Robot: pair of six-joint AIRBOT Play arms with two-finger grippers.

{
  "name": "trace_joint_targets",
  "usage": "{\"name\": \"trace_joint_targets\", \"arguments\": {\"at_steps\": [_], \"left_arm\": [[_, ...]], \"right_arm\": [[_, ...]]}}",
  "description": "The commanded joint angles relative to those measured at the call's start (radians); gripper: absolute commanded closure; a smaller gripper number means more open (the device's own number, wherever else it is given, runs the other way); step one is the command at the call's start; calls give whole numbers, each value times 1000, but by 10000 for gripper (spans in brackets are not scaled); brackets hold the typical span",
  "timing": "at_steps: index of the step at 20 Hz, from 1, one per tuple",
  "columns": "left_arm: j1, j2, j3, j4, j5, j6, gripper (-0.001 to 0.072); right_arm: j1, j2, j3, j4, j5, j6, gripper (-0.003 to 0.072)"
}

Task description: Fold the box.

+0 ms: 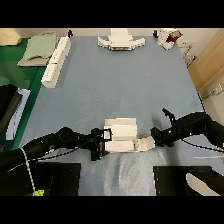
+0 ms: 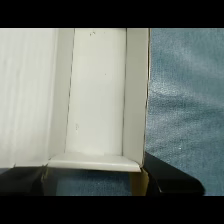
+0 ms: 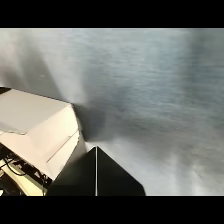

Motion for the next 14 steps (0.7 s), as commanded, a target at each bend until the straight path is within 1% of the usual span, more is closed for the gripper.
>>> {"name": "trace_joint_targets", "arguments": {"at_steps": [1,2,3,4,6,7,9,11,14], "left_arm": [[0,1,1,0,0,0,181],[0,1,1,0,0,0,181],[0,1,1,0,0,0,181],[0,1,1,0,0,0,181],[0,1,1,0,0,0,181],[0,1,1,0,0,0,181],[0,1,1,0,0,0,181],[0,1,1,0,0,0,181],[0,1,1,0,0,0,181]], "right_arm": [[21,98,22,24,-15,-1,587],[21,130,24,27,-24,0,483],[22,156,24,33,-33,0,448],[22,172,24,37,-33,-1,432],[24,181,24,58,-31,-2,149],[33,179,24,61,-24,-2,145],[88,179,23,59,32,-2,160],[174,165,23,47,101,-1,167],[303,111,25,31,188,26,177]]}}
